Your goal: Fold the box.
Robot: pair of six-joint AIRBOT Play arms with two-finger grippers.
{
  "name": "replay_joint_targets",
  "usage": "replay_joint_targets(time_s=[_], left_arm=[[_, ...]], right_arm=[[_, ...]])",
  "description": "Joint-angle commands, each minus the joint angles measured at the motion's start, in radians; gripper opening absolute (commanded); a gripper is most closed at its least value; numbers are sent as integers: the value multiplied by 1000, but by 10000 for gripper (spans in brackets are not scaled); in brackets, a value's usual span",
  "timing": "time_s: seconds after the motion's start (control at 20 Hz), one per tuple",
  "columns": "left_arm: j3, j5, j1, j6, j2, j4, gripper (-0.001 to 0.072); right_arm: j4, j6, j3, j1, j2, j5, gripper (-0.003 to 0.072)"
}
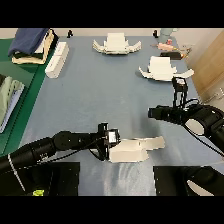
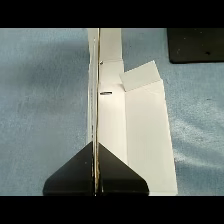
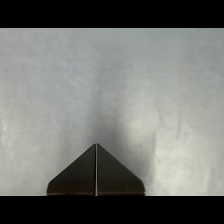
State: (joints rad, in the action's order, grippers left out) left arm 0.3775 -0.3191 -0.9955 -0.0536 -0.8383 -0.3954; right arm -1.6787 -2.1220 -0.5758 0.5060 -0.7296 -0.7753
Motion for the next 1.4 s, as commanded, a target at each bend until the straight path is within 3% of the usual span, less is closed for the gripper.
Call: replay_joint_targets(time_s=[0.0, 0.25, 0.65, 0.8, 0.9, 1.0, 1.05, 1.1, 1.15, 1.2, 1.35], left_arm=[[0, -3, 0, 2, -4, -2, 16], [0, -3, 0, 2, -3, -2, 16], [0, -3, 0, 2, -3, -2, 16], [0, -5, 0, 1, -3, -2, 16], [0, -5, 0, 2, -3, -2, 16], [0, -4, 0, 2, -3, -2, 16], [0, -6, -1, 2, -3, -2, 16], [0, -5, -1, 2, -3, -2, 16], [0, -5, -1, 1, -3, -2, 16], [0, -4, 0, 2, -3, -2, 16], [0, -5, -1, 2, -3, -2, 16]], right_arm=[[54, 0, 0, 1, 11, -193, 1], [117, 36, 0, 1, 40, -298, 1], [477, 108, 0, 21, 42, -575, 0], [488, 170, 12, 195, 66, -566, 0], [459, 401, 26, 393, 87, -488, 1], [364, 509, 43, 596, 95, -402, 2], [315, 566, 51, 685, 90, -384, 93], [246, 597, 61, 754, 82, -371, 365], [151, 614, 73, 811, 69, -356, 553], [63, 627, 85, 848, 53, -343, 587], [-91, 630, 113, 863, -17, -299, 587]])
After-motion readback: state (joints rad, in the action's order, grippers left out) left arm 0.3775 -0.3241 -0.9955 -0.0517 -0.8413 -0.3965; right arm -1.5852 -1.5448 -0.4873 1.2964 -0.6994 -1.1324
